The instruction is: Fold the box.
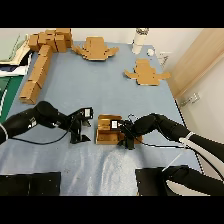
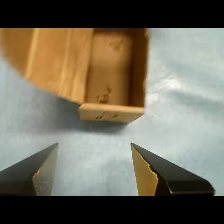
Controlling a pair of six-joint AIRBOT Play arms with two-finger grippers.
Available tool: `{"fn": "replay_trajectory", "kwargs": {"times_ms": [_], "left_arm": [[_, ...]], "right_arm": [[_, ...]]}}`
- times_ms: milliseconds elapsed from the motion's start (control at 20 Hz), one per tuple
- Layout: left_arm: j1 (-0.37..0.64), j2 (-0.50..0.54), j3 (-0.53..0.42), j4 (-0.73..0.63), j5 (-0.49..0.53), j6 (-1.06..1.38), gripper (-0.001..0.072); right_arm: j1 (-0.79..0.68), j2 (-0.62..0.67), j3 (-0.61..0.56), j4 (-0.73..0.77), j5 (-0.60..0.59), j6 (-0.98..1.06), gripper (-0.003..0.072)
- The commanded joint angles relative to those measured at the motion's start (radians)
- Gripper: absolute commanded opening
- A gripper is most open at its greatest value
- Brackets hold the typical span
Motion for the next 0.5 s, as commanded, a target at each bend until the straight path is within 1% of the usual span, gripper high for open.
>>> {"fn": "replay_trajectory", "kwargs": {"times_ms": [0,200,350,450], "left_arm": [[-0.019,0.019,-0.075,-0.131,0.063,0.143,0.0695],[-0.047,0.006,-0.074,-0.135,0.086,0.151,0.0695],[-0.063,-0.029,-0.073,-0.135,0.086,0.175,0.0695],[-0.08,-0.034,-0.072,-0.136,0.088,0.176,0.0695]], "right_arm": [[0.0,0.001,0.0,0.0,0.0,0.0,0.0507],[0.0,0.001,0.0,0.0,0.0,0.0,0.0507],[0.0,0.001,0.0,0.0,0.0,0.0,0.0507],[0.0,0.001,0.0,0.0,0.0,0.0,0.0507]]}}
